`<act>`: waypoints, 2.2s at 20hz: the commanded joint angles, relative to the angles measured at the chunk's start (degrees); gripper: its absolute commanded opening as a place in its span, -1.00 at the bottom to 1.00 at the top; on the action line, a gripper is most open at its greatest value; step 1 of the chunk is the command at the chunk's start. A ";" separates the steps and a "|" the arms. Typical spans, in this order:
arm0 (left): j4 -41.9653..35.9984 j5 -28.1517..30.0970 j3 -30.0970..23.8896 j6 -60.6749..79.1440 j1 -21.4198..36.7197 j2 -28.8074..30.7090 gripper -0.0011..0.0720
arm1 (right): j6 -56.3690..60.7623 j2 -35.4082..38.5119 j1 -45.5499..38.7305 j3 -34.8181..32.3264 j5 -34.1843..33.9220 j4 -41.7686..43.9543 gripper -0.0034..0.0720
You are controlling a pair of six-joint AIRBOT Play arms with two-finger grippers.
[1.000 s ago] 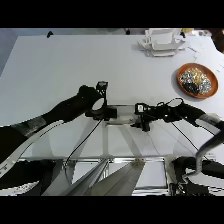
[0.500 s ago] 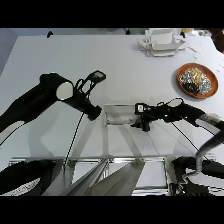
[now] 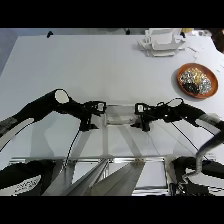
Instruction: Fold the box and place the chain.
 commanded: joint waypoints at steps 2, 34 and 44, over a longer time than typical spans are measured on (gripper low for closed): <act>-7.45 5.25 -0.74 13.81 0.33 -3.78 0.95 | 0.02 0.00 0.00 0.04 0.00 0.02 0.06; -16.63 8.68 -0.83 5.35 -4.02 -8.83 -0.30 | 0.02 0.00 0.00 0.04 0.02 0.02 0.06; -16.63 8.63 -0.83 5.31 -3.96 -8.81 -0.48 | 0.02 0.00 0.00 0.04 0.00 0.02 0.06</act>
